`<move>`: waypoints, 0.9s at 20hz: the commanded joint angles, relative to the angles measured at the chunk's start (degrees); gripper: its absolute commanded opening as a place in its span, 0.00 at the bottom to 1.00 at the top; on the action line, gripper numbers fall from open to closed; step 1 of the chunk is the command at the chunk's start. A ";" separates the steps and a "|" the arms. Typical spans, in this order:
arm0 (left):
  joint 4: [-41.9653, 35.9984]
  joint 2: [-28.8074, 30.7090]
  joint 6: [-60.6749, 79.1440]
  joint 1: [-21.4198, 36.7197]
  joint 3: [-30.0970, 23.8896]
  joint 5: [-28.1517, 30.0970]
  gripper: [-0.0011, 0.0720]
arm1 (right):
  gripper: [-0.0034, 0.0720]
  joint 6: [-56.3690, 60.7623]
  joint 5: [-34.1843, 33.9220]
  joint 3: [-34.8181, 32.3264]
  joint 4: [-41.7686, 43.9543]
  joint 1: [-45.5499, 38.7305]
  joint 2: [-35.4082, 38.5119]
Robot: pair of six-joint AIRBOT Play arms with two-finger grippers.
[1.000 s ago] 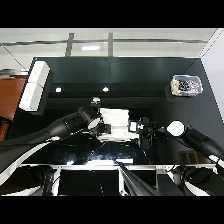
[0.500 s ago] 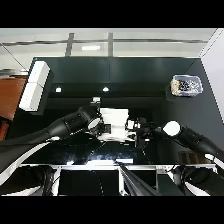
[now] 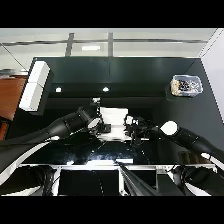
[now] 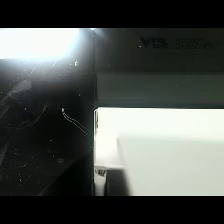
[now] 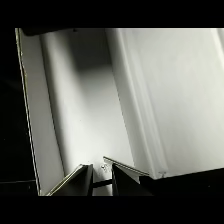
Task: Fold the box and place the chain.
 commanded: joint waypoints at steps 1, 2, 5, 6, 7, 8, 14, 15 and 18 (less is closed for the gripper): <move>-0.13 0.04 0.00 0.04 0.04 0.02 0.05 | 0.22 -0.02 -0.33 0.02 3.10 0.07 -0.85; -0.13 0.04 0.00 0.04 0.04 0.02 0.05 | 0.22 -0.02 -0.33 0.00 3.08 0.07 -0.85; -0.13 0.04 0.02 0.04 0.04 0.00 0.05 | 0.35 0.00 -0.35 0.00 3.08 0.07 -0.85; -0.15 0.04 0.02 0.04 0.04 0.00 0.05 | 0.40 0.00 -0.35 0.00 3.08 0.07 -0.85; -0.15 0.04 0.02 0.04 0.04 0.00 0.05 | 0.40 0.00 -0.35 0.00 3.08 0.07 -0.85; -0.15 0.04 0.02 0.04 0.04 0.00 0.05 | 0.40 0.00 -0.33 0.02 3.08 0.07 -0.85; -0.15 0.04 0.02 0.04 0.04 0.00 0.05 | 0.40 0.00 -0.42 0.00 3.10 0.07 -0.85; -0.13 0.04 0.00 0.04 0.04 -0.02 0.05 | 0.54 0.02 -0.76 0.00 3.13 0.07 -0.85; -0.13 0.04 0.00 0.04 0.04 -0.02 0.05 | 0.28 0.00 -1.05 0.02 3.13 0.04 -0.85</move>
